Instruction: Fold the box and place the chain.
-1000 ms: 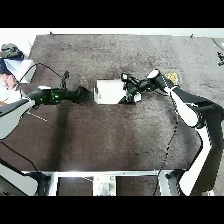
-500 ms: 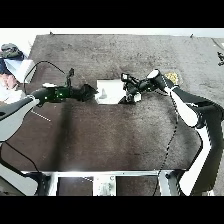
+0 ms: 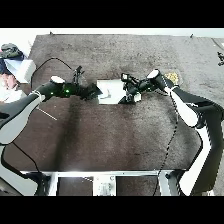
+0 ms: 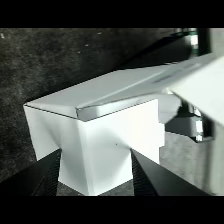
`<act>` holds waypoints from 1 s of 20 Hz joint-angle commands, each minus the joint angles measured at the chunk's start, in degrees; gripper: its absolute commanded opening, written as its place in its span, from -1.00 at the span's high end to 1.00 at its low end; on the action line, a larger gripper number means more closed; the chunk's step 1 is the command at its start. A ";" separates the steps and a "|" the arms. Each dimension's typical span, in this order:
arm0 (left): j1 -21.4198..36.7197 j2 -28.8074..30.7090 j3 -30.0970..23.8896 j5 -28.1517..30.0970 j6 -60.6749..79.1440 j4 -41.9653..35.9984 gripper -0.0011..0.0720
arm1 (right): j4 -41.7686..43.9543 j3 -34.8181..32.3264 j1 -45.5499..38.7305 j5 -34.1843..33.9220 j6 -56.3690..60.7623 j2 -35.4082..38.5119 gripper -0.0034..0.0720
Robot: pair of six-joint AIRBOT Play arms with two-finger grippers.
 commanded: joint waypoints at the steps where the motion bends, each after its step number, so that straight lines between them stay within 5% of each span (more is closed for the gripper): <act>1: -1.99 0.04 3.23 1.70 -11.19 10.60 -0.31 | 0.00 0.02 0.04 0.02 0.02 -0.04 -0.32; 10: -8.00 -1.16 9.73 2.49 -35.08 32.20 -0.14 | 0.00 0.02 0.04 0.00 0.02 -0.04 -0.32; 16: -10.62 -7.61 21.94 -10.91 -44.98 44.59 -0.14 | 0.00 0.02 0.04 -0.02 0.02 -0.04 -0.32; 20: -13.03 -9.09 26.75 -13.81 -50.31 51.89 -0.14 | 0.02 0.02 0.04 0.02 0.02 -0.04 -0.32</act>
